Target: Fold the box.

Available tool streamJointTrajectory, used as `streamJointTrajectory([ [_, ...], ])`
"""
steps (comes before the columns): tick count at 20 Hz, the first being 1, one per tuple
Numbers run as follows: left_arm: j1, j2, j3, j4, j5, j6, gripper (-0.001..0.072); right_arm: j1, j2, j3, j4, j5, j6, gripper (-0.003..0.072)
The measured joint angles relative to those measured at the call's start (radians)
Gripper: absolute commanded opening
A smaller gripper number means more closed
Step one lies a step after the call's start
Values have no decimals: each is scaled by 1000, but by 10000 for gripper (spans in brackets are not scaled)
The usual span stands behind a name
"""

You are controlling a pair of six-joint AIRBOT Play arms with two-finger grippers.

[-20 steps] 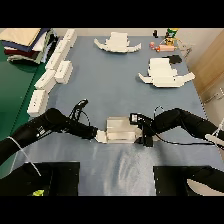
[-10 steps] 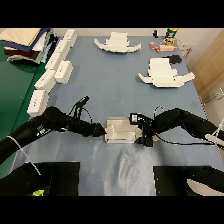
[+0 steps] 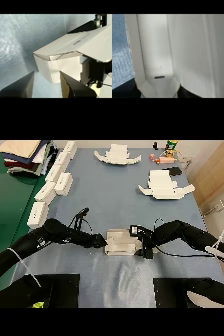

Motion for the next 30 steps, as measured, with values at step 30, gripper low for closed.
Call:
streamJointTrajectory([
  [30,-564,-468,609,988,-336,-1306,461,0,0,0,0,0,0,503],
])
